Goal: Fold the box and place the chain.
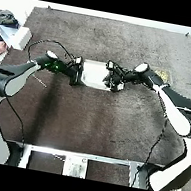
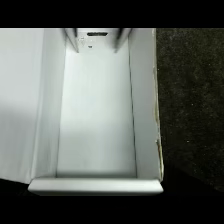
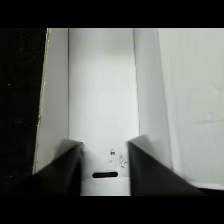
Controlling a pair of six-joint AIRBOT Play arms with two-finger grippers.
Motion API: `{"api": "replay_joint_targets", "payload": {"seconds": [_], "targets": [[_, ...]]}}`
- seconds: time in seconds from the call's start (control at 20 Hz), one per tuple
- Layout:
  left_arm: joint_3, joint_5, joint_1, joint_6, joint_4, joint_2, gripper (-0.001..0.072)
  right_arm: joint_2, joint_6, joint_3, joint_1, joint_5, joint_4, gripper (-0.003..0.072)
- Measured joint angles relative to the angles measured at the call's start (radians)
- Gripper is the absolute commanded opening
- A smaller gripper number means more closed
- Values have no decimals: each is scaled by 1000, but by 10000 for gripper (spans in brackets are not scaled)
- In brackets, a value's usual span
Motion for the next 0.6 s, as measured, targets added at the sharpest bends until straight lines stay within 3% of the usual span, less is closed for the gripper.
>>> {"api": "replay_joint_targets", "payload": {"seconds": [0.05,0.1,0.15,0.2,0.6], "targets": [[0,0,0,0,0,0,534,4,23,2,-6,1,-6,235],[0,0,0,0,0,0,534,11,54,6,-14,4,-19,172],[0,0,0,0,0,0,534,21,92,10,-26,11,-39,38],[0,0,0,0,0,0,534,34,129,13,-40,16,-65,12],[0,0,0,0,0,0,534,187,556,19,-171,106,-154,12]]}}
